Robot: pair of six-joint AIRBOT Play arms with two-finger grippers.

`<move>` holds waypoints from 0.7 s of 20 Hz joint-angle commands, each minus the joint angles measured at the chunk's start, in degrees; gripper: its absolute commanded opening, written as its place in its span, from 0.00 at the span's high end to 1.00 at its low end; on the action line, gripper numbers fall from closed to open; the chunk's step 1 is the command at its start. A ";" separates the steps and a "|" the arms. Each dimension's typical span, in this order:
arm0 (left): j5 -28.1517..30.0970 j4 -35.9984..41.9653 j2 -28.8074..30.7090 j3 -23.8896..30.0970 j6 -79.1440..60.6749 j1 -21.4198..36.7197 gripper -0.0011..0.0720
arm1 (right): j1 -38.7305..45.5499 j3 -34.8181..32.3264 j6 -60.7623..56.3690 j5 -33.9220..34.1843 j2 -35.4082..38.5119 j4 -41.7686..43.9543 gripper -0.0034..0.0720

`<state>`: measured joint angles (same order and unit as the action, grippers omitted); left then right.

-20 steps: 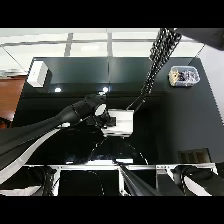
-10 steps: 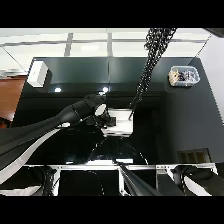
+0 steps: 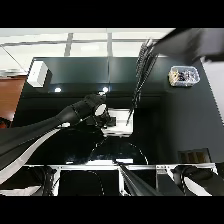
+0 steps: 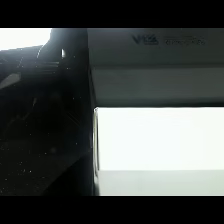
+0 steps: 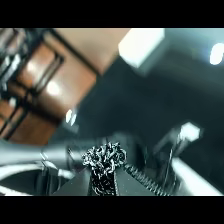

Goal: Fold the box and place the chain.

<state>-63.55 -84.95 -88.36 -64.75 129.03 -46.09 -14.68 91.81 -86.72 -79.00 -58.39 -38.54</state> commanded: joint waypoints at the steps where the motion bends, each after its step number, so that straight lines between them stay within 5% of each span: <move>1: 0.00 0.00 -0.02 -0.02 0.00 0.02 0.95 | -3.19 -12.31 0.42 3.17 -0.04 -0.68 0.94; 5: -0.02 0.00 -0.02 -0.02 0.00 0.02 0.95 | -3.78 -18.53 1.05 5.31 -0.02 -1.66 0.94; 14: 0.00 0.00 -0.02 -0.02 0.00 0.02 0.95 | -3.85 -21.53 -1.51 -3.06 0.02 -13.27 0.94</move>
<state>-63.57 -84.93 -88.36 -64.75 129.03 -46.09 -18.44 71.96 -87.24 -79.72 -58.39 -48.75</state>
